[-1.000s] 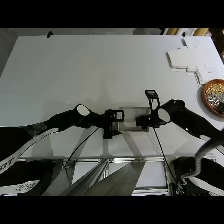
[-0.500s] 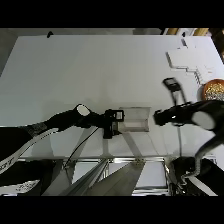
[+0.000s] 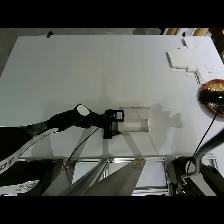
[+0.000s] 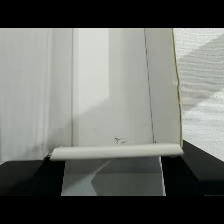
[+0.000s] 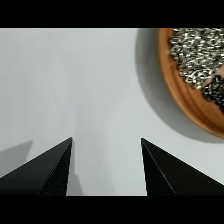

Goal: Fold the box and place the chain.

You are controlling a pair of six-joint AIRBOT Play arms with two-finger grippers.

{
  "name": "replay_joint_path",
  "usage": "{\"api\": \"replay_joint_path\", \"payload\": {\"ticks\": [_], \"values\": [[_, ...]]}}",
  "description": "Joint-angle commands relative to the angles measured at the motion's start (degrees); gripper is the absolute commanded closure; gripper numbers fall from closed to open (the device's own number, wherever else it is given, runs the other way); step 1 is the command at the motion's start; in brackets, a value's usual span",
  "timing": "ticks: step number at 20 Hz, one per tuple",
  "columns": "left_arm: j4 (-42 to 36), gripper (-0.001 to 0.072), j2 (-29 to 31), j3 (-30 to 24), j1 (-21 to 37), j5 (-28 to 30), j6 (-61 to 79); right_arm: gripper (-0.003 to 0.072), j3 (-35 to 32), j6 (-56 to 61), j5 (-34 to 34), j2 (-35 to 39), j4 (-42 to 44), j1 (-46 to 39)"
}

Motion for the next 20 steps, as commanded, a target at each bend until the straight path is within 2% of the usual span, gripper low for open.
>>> {"api": "replay_joint_path", "payload": {"ticks": [1, 2, 3, 6, 12, 16, 20], "values": [[0.02, 0.0456, 0.02, 0.02, 0.00, 0.00, 0.00, 0.0214, 0.28, -1.42, -9.07, -6.08, -0.02, -9.55], [0.02, 0.0456, 0.02, 0.02, 0.00, 0.00, 0.02, 0.0229, 0.28, -1.49, -10.93, -6.93, -0.02, -10.78], [0.02, 0.0456, 0.02, 0.02, 0.00, 0.00, 0.00, 0.0286, 0.28, -2.99, -12.15, -7.91, -0.07, -11.78], [0.02, 0.0456, 0.02, 0.02, 0.00, 0.00, 0.00, 0.0369, 0.28, -5.95, -14.51, -11.39, -0.63, -14.71], [0.02, 0.0456, 0.02, 0.02, 0.00, 0.00, 0.02, 0.0372, 0.28, -5.97, -17.18, -17.09, -0.63, -21.79], [0.02, 0.0456, 0.02, 0.02, 0.00, 0.00, 0.00, 0.0373, 0.28, -5.95, -20.72, -17.40, -0.61, -24.44], [0.02, 0.0456, 0.02, 0.02, 0.00, -0.02, 0.00, 0.0376, 0.28, -5.88, -21.33, -19.82, 0.00, -24.81]]}}
